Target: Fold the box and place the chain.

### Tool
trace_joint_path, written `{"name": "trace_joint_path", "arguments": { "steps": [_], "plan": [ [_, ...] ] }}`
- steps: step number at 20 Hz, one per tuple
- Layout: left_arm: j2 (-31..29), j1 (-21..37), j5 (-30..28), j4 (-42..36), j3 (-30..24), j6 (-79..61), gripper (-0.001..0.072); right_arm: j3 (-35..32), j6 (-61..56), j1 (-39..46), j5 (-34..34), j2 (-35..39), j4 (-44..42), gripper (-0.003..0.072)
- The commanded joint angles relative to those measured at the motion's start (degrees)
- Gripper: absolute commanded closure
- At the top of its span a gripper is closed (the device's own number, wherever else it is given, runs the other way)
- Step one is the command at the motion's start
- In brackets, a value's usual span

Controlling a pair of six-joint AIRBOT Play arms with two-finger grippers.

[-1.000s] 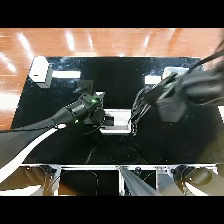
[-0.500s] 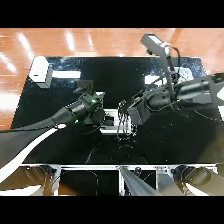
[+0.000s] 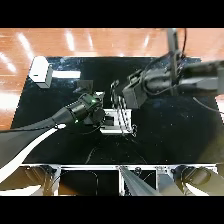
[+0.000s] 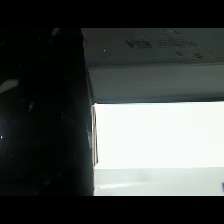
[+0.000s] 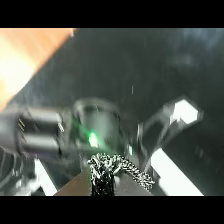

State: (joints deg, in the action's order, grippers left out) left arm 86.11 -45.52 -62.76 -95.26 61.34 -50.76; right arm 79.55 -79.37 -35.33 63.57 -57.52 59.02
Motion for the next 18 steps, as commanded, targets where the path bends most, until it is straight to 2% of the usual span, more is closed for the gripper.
{"name": "trace_joint_path", "arguments": {
  "steps": [1,3,7,11,18],
  "plan": [
    [0.0,0.0,0.0,0.0,0.0,0.0,0.0687,4.9,0.8,0.0,-4.2,-0.1,-0.7,0.0653],
    [0.0,0.0,0.0,0.0,0.0,0.0,0.0686,5.4,0.8,0.0,-4.5,-0.2,-1.2,0.0653],
    [0.0,0.0,0.0,0.0,0.0,0.0,0.0686,5.0,0.5,0.0,4.4,-3.3,1.7,0.0652],
    [0.0,0.0,0.0,0.0,0.0,0.0,0.0686,-2.4,-2.7,0.0,4.4,-3.6,8.5,0.0653],
    [0.0,0.0,0.0,0.0,0.0,0.0,0.0686,-16.1,-3.0,-0.1,1.7,-3.6,5.9,0.0652]
  ]
}}
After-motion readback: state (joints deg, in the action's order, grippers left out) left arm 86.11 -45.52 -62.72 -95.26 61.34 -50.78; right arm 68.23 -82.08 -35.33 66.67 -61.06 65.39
